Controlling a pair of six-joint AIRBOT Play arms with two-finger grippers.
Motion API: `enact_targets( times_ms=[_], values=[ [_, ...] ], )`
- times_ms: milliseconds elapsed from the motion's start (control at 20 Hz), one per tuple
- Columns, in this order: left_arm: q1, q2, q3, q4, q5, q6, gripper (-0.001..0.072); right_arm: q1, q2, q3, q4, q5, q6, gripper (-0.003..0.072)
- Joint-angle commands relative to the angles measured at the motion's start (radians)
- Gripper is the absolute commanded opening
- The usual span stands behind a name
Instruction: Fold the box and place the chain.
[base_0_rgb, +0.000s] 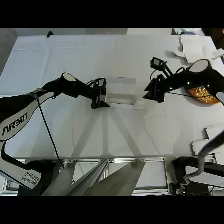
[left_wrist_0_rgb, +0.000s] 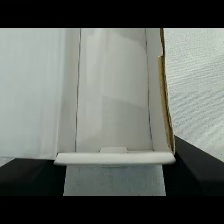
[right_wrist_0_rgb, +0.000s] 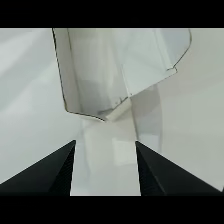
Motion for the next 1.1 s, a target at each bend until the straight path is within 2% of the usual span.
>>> enact_targets(
  times_ms=[0, 150, 550, 700, 850, 1050],
  values=[
    [0.000, 0.001, 0.000, 0.000, 0.000, 0.000, 0.0228, 0.049, -0.009, -0.003, -0.069, -0.065, -0.154, 0.0448],
    [0.000, 0.000, 0.000, 0.000, 0.000, 0.000, 0.0228, 0.079, -0.051, -0.003, -0.044, -0.115, -0.178, 0.0448],
    [0.000, 0.000, 0.000, 0.000, 0.000, 0.000, 0.0228, 0.083, -0.216, -0.003, 0.066, -0.110, -0.201, 0.0426],
    [0.000, 0.000, 0.000, 0.000, 0.000, 0.000, 0.0228, 0.083, -0.221, -0.003, 0.092, -0.110, -0.227, 0.0407],
    [0.000, 0.000, 0.000, 0.000, 0.000, 0.000, 0.0228, 0.083, -0.221, -0.003, 0.092, -0.090, -0.227, 0.0329],
    [0.000, 0.001, 0.000, 0.000, 0.000, 0.000, 0.0228, 0.106, -0.221, -0.003, 0.095, -0.082, -0.235, 0.0314]
  ],
)
